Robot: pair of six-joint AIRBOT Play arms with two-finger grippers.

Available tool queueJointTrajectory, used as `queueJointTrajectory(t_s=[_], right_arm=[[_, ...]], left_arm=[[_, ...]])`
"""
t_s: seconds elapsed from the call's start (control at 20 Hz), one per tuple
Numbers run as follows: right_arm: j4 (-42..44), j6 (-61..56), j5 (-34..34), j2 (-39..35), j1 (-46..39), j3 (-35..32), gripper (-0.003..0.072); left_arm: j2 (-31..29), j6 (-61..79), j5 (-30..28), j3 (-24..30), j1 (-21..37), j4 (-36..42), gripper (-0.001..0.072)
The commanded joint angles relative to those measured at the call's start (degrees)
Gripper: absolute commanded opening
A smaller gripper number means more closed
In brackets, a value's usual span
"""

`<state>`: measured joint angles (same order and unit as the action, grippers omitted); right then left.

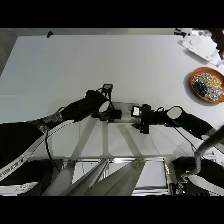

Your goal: Fold the box and place the chain.

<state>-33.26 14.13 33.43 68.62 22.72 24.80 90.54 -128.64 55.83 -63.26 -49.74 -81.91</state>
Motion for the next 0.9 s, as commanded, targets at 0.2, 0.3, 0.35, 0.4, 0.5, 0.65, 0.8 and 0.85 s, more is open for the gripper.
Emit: queueJointTrajectory(t_s=[0.2,0.3,0.35,0.4,0.5,0.65,0.8,0.85], right_arm=[[0.1,-0.1,0.2,0.0,0.0,0.0,0.0252],[0.1,-0.1,0.2,0.0,0.0,0.0,0.0252],[0.1,-0.1,0.2,0.0,0.0,0.0,0.0252],[0.1,-0.1,0.2,0.0,0.0,0.0,0.0252],[0.1,-0.1,0.2,0.0,0.0,0.0,0.0252],[0.1,-0.1,0.2,0.0,0.0,0.0,0.0252],[0.1,-0.1,0.2,0.0,0.0,0.0,0.0252],[0.1,-0.1,0.2,0.0,0.0,0.0,0.0252]], left_arm=[[0.0,-0.2,1.0,0.0,0.0,0.4,0.0010],[-0.3,0.1,1.3,0.0,0.0,0.7,0.0055],[-0.8,1.0,1.8,0.0,0.0,0.7,0.0100],[-1.6,2.2,2.7,0.0,0.0,0.7,0.0096],[-3.9,5.4,3.6,0.0,0.0,0.3,0.0106],[-7.8,9.2,2.4,0.0,0.1,0.2,0.0467],[-13.7,16.2,2.4,2.3,0.5,-0.3,0.0467],[-16.5,19.6,1.4,4.2,1.0,-0.2,0.0471]])
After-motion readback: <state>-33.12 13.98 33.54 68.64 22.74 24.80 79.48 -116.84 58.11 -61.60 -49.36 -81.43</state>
